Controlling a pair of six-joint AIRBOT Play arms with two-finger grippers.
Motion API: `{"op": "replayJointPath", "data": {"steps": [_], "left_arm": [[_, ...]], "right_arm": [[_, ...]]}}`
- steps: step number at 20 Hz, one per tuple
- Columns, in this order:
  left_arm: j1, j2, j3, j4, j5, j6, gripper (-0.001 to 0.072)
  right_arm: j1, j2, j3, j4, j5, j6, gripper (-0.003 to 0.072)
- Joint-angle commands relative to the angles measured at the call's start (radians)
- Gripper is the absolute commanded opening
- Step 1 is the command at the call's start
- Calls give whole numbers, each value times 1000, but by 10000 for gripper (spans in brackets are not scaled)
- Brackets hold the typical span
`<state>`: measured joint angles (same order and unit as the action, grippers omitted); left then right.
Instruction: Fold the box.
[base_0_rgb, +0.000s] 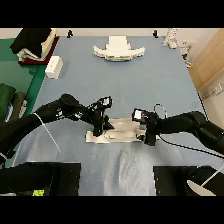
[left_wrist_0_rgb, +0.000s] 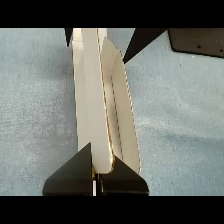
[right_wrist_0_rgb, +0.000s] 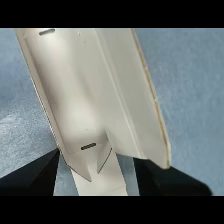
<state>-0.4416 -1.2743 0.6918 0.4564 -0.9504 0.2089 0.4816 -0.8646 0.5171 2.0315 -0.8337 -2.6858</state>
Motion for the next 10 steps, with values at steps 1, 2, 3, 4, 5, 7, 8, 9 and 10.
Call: {"op": "replayJointPath", "data": {"steps": [1,2,3,4,5,7,8,9,10], "left_arm": [[0,0,0,0,0,0,13],[-1,0,0,0,0,0,13],[-1,0,0,0,0,0,13],[0,0,0,0,0,0,13],[0,0,0,0,0,0,13],[-1,0,0,0,0,0,13],[0,0,0,0,0,0,14],[0,0,0,0,0,0,14],[-1,0,0,0,0,0,13]], "right_arm": [[-126,-60,1,218,-100,-321,720],[-129,-82,1,220,-119,-321,720],[-127,-100,1,222,-119,-321,720],[-127,-113,1,227,-106,-321,720],[-127,-123,1,229,-89,-321,720],[-127,-142,1,233,-83,-321,720],[-126,-151,1,235,-87,-319,720],[-125,-155,1,235,-95,-310,720],[-125,-154,1,234,-103,-299,720]]}}
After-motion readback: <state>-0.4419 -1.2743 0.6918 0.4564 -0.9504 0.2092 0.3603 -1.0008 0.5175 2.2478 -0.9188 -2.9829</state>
